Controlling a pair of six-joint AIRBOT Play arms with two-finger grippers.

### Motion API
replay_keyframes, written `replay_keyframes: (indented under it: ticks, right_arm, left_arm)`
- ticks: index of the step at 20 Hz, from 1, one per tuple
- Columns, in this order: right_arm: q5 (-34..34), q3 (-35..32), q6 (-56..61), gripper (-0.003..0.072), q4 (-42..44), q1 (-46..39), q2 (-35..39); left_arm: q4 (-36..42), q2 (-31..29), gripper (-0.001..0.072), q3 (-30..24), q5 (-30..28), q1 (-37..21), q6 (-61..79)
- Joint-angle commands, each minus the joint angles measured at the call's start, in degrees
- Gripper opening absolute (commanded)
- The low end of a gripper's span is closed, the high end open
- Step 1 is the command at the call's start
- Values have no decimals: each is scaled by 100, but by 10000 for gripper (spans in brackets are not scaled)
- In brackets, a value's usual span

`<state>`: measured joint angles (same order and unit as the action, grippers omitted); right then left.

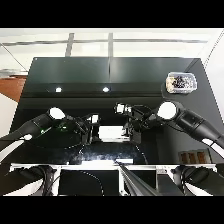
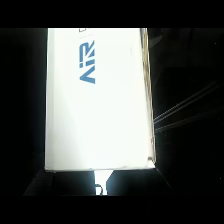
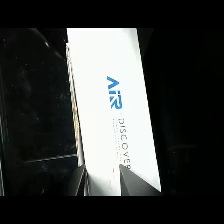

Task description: Fold the box and place the chain.

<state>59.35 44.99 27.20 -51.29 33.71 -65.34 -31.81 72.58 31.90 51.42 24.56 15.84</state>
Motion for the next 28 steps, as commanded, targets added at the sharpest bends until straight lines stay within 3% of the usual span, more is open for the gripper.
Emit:
replay_keyframes:
  ticks: [1,15,19,22,23,24,26,28]
  right_arm:
    - [-13,-2,7,244,0,4,-35]
    - [-26,-7,332,245,2,203,-186]
    - [92,35,903,246,-195,136,282]
    - [629,35,1823,243,-330,-210,758]
    - [835,31,2315,223,-319,-367,811]
    - [949,13,2697,26,-280,-481,813]
    - [525,-243,3447,48,164,-551,811]
    - [-216,-699,3978,48,1231,-540,761]
  left_arm:
    - [0,4,468,4,-2,4,2]
    - [0,4,468,4,-2,4,2]
    - [-2,4,468,4,-2,4,2]
    - [-2,4,468,4,-2,4,2]
    - [-2,4,468,4,-2,4,2]
    - [-4,4,468,4,0,4,2]
    - [-7,4,468,4,-2,4,2]
    - [-7,4,468,4,-2,4,2]
